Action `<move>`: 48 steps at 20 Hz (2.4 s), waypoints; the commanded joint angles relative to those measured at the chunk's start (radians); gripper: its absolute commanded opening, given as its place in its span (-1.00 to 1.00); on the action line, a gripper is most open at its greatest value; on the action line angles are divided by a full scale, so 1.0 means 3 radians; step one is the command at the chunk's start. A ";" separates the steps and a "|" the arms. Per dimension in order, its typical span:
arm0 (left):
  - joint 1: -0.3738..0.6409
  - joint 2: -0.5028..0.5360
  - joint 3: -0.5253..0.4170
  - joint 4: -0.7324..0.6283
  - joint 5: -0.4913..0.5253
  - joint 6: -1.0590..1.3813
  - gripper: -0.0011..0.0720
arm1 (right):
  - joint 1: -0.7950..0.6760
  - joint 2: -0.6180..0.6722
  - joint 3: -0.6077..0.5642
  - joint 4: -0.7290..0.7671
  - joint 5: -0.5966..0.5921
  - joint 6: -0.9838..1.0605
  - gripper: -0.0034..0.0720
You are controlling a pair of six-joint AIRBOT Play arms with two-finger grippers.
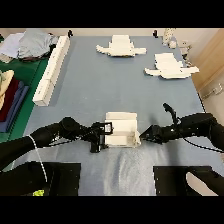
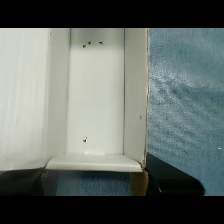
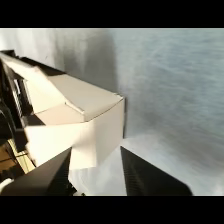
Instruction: Fold the box.
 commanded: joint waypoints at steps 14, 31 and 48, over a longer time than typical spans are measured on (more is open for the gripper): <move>0.0000 -0.0001 0.0003 0.0000 0.0001 0.0001 0.32 | 0.2289 -0.0355 0.1119 -0.2417 0.0827 0.3197 0.50; 0.0000 -0.0001 0.0001 -0.0001 0.0001 0.0001 0.32 | 0.2865 -0.1232 0.1606 -0.3240 0.0367 0.4475 -0.92; 0.0000 -0.0001 0.0001 0.0000 0.0000 0.0001 0.32 | 0.2608 -0.0443 0.2136 -0.3541 -0.0523 0.4023 0.33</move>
